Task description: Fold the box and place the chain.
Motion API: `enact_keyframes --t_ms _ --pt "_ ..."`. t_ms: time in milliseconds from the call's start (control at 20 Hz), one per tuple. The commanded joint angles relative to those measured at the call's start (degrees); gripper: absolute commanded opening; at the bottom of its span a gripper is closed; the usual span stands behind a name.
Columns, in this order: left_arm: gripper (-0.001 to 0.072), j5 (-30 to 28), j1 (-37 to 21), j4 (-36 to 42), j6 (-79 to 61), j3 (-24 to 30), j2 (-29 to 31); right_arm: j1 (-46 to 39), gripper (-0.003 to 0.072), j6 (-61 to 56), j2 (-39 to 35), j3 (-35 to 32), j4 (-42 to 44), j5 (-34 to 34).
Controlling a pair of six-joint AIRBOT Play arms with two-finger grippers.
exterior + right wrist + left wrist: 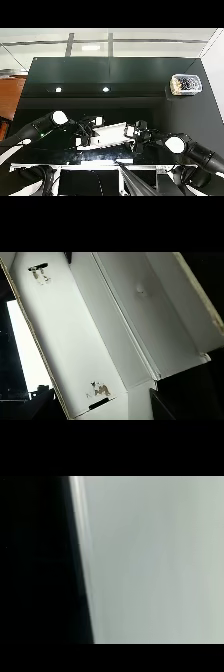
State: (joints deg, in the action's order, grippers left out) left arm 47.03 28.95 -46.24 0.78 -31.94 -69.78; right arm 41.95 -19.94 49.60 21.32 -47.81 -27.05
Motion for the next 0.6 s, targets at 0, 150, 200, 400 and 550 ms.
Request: enact_keyframes --t_ms 0,150,200,400,550 --pt "0.0028 0.0 0.0 0.0 -0.1 0.0 0.0 -0.6 0.0695 0.9 0.0 0.1 -0.3 0.2" --pt "0.0028 0.0 0.0 0.0 -0.1 0.0 0.1 -0.6 0.0696 0.9 0.0 0.2 -0.3 -1.4" --pt "0.0028 0.0 0.0 0.0 -0.2 0.0 0.2 -0.6 0.0696 0.9 0.0 0.4 -0.3 -2.4" --pt "0.0027 0.2 0.0 -2.1 -0.2 -1.0 0.3 -0.6 0.0696 0.9 0.0 1.4 -0.9 -4.5" --pt "0.0028 1.5 0.0 -6.1 -0.3 -2.4 0.3 -0.6 0.0696 0.9 0.0 1.9 -0.9 -4.4"
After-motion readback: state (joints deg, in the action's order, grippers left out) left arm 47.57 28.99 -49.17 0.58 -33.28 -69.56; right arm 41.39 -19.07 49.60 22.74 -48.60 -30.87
